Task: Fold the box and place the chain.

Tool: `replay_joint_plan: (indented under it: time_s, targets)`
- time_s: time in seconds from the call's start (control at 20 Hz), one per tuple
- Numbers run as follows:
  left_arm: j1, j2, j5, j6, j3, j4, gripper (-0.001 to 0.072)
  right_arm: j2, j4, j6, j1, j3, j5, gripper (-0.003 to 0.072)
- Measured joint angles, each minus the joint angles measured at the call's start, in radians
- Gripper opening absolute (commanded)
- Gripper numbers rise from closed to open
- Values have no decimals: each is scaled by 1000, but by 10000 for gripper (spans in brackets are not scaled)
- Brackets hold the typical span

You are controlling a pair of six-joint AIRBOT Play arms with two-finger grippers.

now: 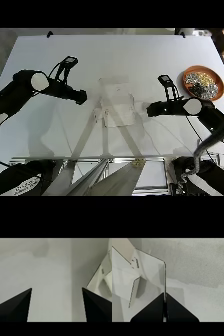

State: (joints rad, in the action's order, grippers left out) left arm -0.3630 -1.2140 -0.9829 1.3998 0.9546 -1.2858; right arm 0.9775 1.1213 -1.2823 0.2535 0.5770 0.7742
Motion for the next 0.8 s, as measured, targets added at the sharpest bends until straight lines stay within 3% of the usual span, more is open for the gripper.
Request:
replay_joint_plan:
  time_s: [0.4, 0.8]
  targets:
    - [0, -125, 68, -318, 0, 341, 698, 0, 0, 6, 0, 0, 10, 8]
    - [13, -151, 44, -562, 4, 532, 694, 0, 0, 8, 0, 0, 21, 8]
